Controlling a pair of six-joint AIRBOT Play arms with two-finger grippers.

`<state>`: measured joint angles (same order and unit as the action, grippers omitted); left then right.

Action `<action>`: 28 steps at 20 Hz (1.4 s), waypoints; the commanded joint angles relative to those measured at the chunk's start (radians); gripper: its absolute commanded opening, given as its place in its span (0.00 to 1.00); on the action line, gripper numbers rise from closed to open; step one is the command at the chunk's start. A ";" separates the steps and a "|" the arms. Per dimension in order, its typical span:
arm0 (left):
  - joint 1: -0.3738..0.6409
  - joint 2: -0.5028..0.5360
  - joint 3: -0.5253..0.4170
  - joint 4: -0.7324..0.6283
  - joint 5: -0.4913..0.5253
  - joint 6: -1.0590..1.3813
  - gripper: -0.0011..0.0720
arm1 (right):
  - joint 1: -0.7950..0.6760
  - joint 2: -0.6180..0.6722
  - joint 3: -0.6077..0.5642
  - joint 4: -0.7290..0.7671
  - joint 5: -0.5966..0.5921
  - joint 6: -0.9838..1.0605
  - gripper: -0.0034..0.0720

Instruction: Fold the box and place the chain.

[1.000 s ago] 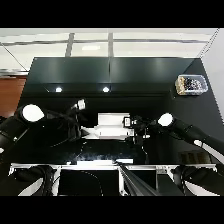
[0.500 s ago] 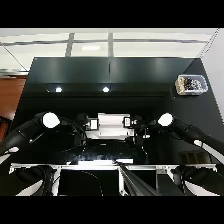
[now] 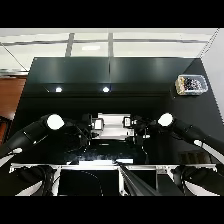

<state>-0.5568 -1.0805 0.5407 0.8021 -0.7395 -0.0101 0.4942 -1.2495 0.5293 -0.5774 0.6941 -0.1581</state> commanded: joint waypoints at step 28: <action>0.598 0.229 -0.013 0.212 -0.287 -1.161 0.05 | 0.000 0.000 0.000 0.001 0.000 0.000 0.22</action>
<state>-0.1017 -0.8330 0.5518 0.9791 -0.8730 -0.9199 0.4942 -1.2495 0.5297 -0.5762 0.6926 -0.1566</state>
